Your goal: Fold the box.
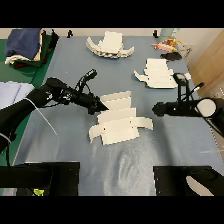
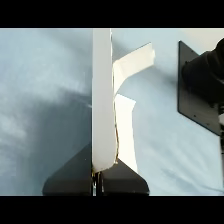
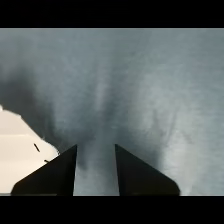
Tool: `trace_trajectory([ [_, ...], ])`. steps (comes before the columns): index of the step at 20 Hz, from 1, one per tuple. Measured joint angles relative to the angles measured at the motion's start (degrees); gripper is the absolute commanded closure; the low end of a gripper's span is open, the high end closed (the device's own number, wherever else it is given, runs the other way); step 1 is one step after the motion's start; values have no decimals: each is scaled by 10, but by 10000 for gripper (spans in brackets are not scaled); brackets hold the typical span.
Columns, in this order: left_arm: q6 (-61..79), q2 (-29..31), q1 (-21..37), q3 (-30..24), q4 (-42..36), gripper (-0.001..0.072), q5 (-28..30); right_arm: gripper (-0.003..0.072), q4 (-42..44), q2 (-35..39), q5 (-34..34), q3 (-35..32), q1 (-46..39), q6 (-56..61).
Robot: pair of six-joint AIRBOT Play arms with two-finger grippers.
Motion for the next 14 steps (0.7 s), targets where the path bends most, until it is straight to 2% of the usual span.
trace_trajectory([
  [2,29,12,-18,0,-3,695,16,559,-3,1,15,37,-10,14],
  [4,50,17,-35,0,-2,696,30,684,29,0,27,56,-14,6],
  [9,109,22,-73,-10,-2,696,89,684,79,-11,63,67,15,-17],
  [14,181,23,-89,-41,-32,696,129,684,70,-31,56,8,66,13],
])
